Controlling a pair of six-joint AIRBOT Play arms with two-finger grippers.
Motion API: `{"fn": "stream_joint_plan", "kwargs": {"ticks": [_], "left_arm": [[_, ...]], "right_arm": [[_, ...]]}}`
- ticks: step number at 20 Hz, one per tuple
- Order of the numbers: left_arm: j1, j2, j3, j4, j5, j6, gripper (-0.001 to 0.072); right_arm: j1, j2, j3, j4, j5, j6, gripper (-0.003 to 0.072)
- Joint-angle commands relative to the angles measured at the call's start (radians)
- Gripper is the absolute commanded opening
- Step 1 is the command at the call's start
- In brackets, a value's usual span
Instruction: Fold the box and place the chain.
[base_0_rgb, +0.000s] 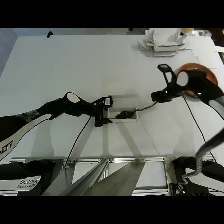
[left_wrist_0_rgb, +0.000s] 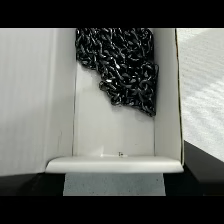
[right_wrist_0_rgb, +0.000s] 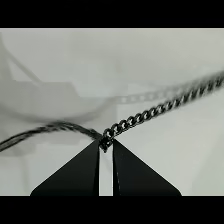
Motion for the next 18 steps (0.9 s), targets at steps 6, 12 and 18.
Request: {"fn": "stream_joint_plan", "kwargs": {"ticks": [6,12,18], "left_arm": [[0.001,-0.001,0.0,0.0,0.004,0.0,0.0154],[0.001,-0.001,0.0,0.0,0.004,0.0,0.0154],[0.001,-0.001,0.0,0.0,0.005,0.0,0.0154]], "right_arm": [[0.084,0.255,0.001,0.292,0.104,-0.125,0.0015],[0.381,0.274,0.001,0.29,-0.055,-0.084,0.0015],[0.542,0.274,0.001,0.282,-0.203,-0.027,0.0015]]}}
